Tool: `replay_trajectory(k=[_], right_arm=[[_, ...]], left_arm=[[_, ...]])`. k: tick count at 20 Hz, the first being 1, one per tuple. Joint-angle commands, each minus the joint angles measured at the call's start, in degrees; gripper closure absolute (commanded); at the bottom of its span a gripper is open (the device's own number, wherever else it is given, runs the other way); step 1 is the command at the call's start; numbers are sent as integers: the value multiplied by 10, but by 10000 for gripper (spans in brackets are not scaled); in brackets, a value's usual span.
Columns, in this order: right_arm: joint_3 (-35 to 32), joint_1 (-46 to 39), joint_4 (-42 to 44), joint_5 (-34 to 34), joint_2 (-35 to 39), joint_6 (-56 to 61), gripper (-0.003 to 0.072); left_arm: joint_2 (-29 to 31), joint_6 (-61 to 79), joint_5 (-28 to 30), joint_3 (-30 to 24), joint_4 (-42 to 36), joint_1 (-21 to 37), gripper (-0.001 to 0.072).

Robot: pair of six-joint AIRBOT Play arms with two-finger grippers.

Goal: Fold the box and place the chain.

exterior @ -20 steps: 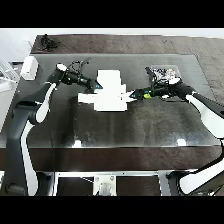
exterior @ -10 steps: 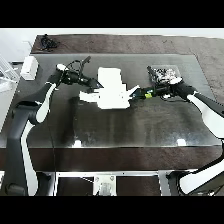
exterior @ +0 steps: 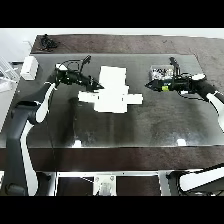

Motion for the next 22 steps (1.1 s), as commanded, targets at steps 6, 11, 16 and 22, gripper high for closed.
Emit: replay_trajectory(k=[6, 11, 16, 22], right_arm=[[-1, -10, 6, -1, 2, -31, 465], [-6, -10, 6, -2, 1, -35, 472], [-6, -9, 6, -2, 1, -35, 474], [-6, 7, 6, -2, 1, -46, 474]], left_arm=[[47, 174, 13, -70, -28, -5, 695], [115, 295, 112, -199, -63, -5, 695], [118, 394, 136, -261, -73, -5, 695], [118, 421, 138, -267, -86, -5, 696]])
